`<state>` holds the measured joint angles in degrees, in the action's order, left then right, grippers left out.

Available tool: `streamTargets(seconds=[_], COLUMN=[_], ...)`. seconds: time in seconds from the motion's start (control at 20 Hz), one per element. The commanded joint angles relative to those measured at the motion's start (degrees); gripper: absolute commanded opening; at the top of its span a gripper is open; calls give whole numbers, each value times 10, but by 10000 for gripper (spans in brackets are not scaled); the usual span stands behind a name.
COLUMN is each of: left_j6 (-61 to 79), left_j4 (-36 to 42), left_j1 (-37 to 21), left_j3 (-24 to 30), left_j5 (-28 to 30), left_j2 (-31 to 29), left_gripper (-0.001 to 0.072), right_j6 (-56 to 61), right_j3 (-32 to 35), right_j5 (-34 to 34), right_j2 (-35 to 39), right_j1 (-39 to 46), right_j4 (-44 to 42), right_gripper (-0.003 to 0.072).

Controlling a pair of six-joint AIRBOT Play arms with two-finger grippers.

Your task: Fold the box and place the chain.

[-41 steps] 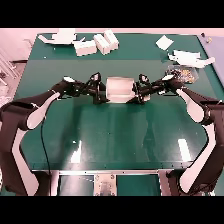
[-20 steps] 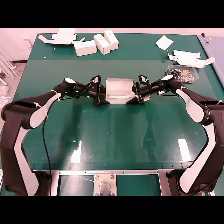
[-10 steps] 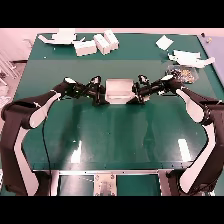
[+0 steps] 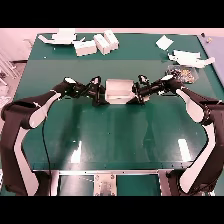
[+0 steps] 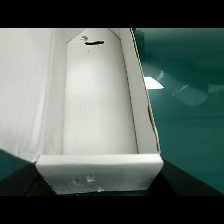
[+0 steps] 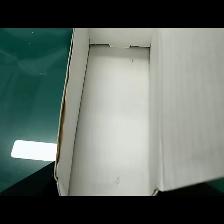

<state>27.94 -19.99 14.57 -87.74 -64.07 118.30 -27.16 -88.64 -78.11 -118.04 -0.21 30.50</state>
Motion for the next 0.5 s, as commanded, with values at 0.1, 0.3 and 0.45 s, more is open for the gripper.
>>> streamTargets(seconds=[0.1, 0.3, 0.45], left_j6=[-1, -5, -5], left_j4=[-2, -2, -2], left_j1=[0, 0, 0], left_j3=[0, 0, 0], left_j5=[31, 30, 30], left_j2=[0, 0, 0], left_gripper=[225, 225, 225], right_j6=[0, 0, 0], right_j3=[0, 0, 0], right_j5=[0, 0, 0], right_j2=[0, 0, 0], right_j1=[0, 0, 0], right_j4=[0, 0, 0], right_gripper=[495, 495, 495])
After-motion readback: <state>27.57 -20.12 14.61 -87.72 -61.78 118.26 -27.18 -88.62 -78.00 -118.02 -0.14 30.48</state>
